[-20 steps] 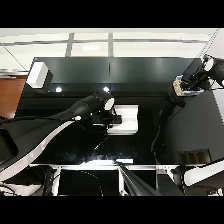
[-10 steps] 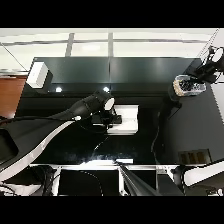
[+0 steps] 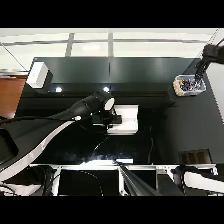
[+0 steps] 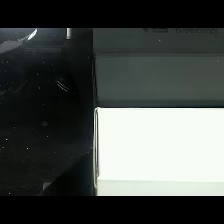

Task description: Fold the box and place the chain.

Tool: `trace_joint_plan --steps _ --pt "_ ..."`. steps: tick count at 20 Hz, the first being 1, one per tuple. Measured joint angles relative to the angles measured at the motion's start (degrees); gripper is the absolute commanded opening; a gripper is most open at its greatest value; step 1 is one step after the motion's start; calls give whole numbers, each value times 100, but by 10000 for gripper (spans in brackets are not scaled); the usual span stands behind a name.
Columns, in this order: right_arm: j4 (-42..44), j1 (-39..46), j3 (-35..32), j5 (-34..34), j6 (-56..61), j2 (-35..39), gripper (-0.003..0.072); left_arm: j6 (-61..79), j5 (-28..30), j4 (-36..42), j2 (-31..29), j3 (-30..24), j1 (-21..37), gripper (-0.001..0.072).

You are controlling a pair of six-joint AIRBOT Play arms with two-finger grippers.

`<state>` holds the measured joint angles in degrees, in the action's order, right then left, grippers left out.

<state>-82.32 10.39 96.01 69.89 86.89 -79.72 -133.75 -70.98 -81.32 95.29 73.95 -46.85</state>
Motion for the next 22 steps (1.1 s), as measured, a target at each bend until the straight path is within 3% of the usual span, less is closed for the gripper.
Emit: trace_joint_plan --steps 7,13,22 --pt "1080 -610 -197 896 -693 1307 11 2 -125 0 -2 0 0 30" --pt "2415 -1482 -1467 1473 -1130 2002 11 2 -249 2 -2 0 0 30" --pt "3161 -3080 -3165 466 -1231 2170 12 2 -271 0 -2 0 0 30"
